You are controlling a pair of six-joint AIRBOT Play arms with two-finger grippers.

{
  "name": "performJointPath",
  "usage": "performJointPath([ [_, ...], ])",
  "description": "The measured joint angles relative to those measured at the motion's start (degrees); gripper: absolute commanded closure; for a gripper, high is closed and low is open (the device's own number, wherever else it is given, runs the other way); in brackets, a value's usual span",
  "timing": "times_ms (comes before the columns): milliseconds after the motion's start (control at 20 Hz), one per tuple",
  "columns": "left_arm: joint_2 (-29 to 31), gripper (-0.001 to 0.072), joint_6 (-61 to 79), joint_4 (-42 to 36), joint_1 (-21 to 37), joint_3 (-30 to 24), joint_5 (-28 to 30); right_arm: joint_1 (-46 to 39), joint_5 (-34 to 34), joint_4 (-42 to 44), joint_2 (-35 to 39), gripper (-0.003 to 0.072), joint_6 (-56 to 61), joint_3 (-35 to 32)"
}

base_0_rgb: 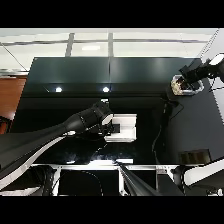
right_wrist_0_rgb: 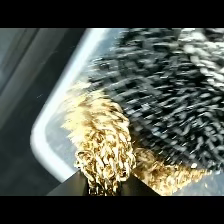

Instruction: Fold the box and place the chain.

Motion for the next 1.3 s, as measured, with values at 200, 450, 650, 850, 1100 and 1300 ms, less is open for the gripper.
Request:
performJointPath([
  [200,0.0,0.0683,0.0,0.0,0.0,0.0,0.0,-0.4,1.3,1.3,7.5,0.0684,-10.3,0.0],
  [450,0.0,0.0682,0.0,0.0,0.0,0.0,0.0,-0.7,2.1,3.0,20.0,0.0684,-18.5,0.0],
  [650,0.0,0.0682,0.0,0.0,0.0,0.0,0.0,-0.5,5.8,7.5,29.9,0.0683,-25.9,0.0],
  [850,0.0,0.0682,0.0,0.0,0.0,0.0,0.0,1.6,13.1,10.8,38.6,0.0684,-32.2,-2.6],
  [1100,0.0,0.0682,0.0,0.0,0.0,0.0,0.0,5.6,20.1,18.5,46.8,0.0683,-37.9,-11.5],
  [1300,0.0,0.0682,0.0,0.0,0.0,0.0,0.0,10.3,24.2,26.5,48.9,0.0683,-41.2,-18.0],
])
